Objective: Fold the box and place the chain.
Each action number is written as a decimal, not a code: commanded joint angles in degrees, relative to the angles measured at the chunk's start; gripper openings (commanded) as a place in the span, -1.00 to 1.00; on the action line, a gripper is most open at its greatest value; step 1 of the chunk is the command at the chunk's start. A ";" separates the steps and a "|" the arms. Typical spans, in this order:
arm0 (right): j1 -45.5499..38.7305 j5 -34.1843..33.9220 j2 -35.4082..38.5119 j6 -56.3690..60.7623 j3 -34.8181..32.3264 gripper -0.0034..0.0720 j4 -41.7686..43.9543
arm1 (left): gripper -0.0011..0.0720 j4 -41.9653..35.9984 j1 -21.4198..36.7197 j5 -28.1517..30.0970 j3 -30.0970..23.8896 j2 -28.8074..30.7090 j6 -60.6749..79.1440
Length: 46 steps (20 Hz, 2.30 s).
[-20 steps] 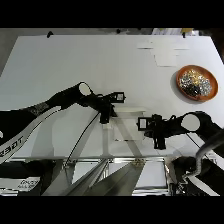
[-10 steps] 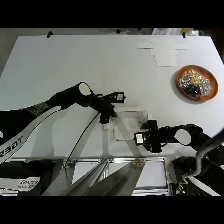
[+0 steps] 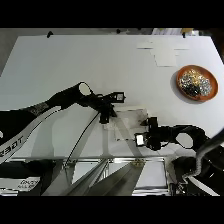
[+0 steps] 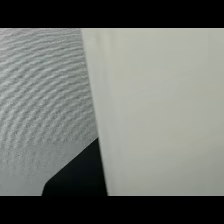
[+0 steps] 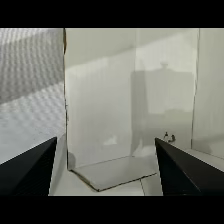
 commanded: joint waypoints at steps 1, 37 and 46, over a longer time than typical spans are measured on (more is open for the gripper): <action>0.07 4.07 3.26 0.00 0.02 0.82 0.15 | -0.94 0.00 -0.02 0.02 0.00 -0.04 0.02; 1.73 -7.76 1.40 1.25 -2.93 0.76 -3.50 | -0.94 0.00 -0.02 0.02 0.00 -0.04 0.02; -2.89 -3.76 4.81 1.25 -1.09 0.75 0.42 | -0.94 0.00 -0.02 0.04 0.00 -0.04 0.02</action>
